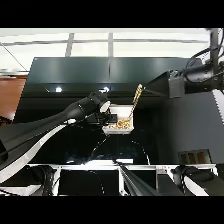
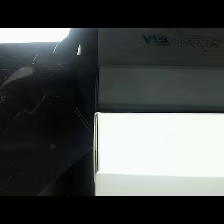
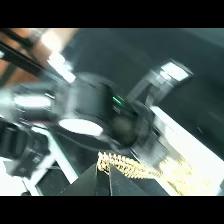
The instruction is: Fold the box and place the chain.
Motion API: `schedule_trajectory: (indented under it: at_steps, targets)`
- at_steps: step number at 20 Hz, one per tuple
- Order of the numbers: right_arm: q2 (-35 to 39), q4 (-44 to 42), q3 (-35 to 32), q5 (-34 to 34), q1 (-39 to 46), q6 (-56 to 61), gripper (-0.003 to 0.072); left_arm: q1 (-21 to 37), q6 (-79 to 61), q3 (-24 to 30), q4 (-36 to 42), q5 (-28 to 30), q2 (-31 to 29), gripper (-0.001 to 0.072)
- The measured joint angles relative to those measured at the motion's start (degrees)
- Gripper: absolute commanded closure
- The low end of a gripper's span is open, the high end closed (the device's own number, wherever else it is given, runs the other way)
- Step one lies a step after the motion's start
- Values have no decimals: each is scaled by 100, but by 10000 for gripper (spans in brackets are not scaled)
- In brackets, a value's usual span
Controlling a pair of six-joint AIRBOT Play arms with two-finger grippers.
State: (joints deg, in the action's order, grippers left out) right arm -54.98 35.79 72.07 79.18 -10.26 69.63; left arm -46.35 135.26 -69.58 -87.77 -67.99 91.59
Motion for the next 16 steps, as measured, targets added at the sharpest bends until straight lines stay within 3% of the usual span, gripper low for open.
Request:
schedule_trajectory:
  at_steps: [3,11,12,13,16]
  targets:
    - [-9,249,-479,-160,-184,94,666,0,0,0,-2,0,0,679]
    - [-599,719,-1917,-1464,-791,184,664,0,0,0,-2,0,0,679]
    - [-706,761,-1982,-1580,-844,188,603,0,0,0,-2,0,0,679]
    - [-813,796,-2037,-1692,-883,197,441,0,0,0,-2,0,0,679]
    - [-962,949,-2076,-1766,-833,186,429,0,0,0,-2,0,0,679]
